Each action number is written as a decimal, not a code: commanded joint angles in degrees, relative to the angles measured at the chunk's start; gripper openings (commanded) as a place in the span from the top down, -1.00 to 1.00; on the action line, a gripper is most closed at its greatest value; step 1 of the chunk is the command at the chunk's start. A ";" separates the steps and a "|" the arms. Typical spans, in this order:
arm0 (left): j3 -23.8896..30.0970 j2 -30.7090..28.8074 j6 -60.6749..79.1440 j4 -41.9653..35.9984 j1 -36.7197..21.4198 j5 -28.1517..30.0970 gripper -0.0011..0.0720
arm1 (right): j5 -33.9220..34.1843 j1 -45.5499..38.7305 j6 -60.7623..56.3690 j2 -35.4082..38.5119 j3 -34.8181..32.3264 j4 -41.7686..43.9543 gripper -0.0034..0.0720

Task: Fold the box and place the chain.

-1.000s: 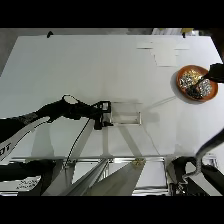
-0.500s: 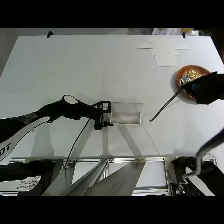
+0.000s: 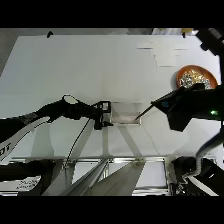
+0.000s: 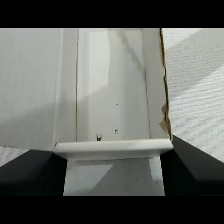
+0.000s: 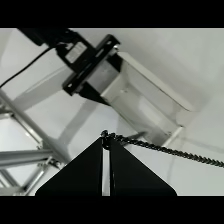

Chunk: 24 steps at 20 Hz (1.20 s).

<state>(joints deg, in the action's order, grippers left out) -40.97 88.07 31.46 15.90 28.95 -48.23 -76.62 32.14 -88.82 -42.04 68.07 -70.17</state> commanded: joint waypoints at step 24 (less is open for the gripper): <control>0.02 0.00 0.02 0.00 -0.04 0.02 0.89 | 22.97 7.98 -1.18 -7.32 -11.65 -2.86 0.87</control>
<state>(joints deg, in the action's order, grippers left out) -40.97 88.07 31.46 15.90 28.97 -48.23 -52.27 40.05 -90.04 -47.66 56.45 -72.10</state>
